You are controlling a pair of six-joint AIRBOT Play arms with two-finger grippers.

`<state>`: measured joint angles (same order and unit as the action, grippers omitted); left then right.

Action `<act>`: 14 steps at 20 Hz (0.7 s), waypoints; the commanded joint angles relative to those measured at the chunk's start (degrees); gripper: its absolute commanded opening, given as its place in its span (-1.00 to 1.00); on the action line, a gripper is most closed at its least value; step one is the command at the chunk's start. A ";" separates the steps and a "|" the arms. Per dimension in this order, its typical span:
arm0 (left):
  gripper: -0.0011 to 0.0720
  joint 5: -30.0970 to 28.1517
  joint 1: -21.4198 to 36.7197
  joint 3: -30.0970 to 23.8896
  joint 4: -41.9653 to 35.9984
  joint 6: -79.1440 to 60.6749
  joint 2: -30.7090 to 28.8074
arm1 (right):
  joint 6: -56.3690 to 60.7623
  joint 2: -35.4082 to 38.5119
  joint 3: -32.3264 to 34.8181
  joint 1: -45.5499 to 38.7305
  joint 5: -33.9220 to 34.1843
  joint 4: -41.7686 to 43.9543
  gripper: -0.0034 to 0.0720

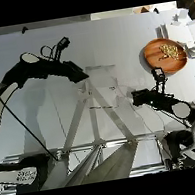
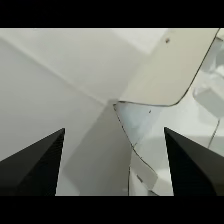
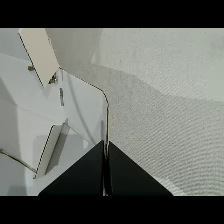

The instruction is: Fold the box and place the chain.

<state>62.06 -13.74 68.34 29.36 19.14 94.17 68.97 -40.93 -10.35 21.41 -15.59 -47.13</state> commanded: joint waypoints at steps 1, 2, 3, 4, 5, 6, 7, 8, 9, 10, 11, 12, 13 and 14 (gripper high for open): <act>0.94 0.48 -1.01 0.13 -1.60 -5.49 2.25 | 0.02 -0.02 0.04 0.07 0.02 0.00 -0.89; 0.94 0.59 -1.40 0.13 -1.62 -6.64 2.25 | 0.02 -0.02 0.04 0.07 0.02 0.00 -0.89; 0.94 0.55 -1.75 0.13 -1.49 -7.76 2.27 | 0.02 -0.02 0.04 0.07 0.00 0.00 -0.89; 0.93 0.31 -2.10 0.13 -1.31 -8.98 2.32 | 0.02 -0.02 0.04 0.07 0.02 0.00 -0.89; 0.93 0.04 -2.47 0.13 -1.27 -10.47 2.40 | 0.02 -0.02 0.04 0.07 0.02 0.00 -0.89; 0.93 -0.46 -2.86 0.13 -1.27 -12.26 2.56 | 0.02 -0.02 0.04 0.07 0.02 0.00 -0.89; 0.93 -1.27 -3.13 0.13 -1.31 -13.33 2.89 | 0.02 -0.02 0.04 0.07 0.00 0.00 -0.89; 0.93 -2.32 -3.37 0.13 -1.29 -13.79 3.37 | 0.02 -0.02 0.04 0.07 0.00 0.00 -0.89; 0.93 -3.19 -3.52 0.13 -1.33 -13.79 4.02 | 0.02 -0.02 0.04 0.07 0.02 0.00 -0.89; 0.93 -3.41 -3.69 0.13 -1.46 -13.81 4.68 | 0.02 -0.02 0.04 0.07 0.02 0.00 -0.89; 0.93 -3.34 -3.76 0.13 -1.40 -13.86 5.25 | 0.02 -0.02 0.04 0.07 0.02 0.00 -0.89; 0.92 -3.19 -3.87 0.13 -1.44 -14.08 5.70 | 0.02 -0.02 0.04 0.07 0.02 0.00 -0.89; 0.82 -2.71 -3.87 0.13 -1.46 -14.27 6.05 | 0.02 -0.02 0.04 0.07 0.02 0.00 -0.89; 0.42 -1.62 -3.87 0.13 -1.49 -14.45 6.29 | 0.02 -0.02 0.04 0.07 0.02 0.00 -0.89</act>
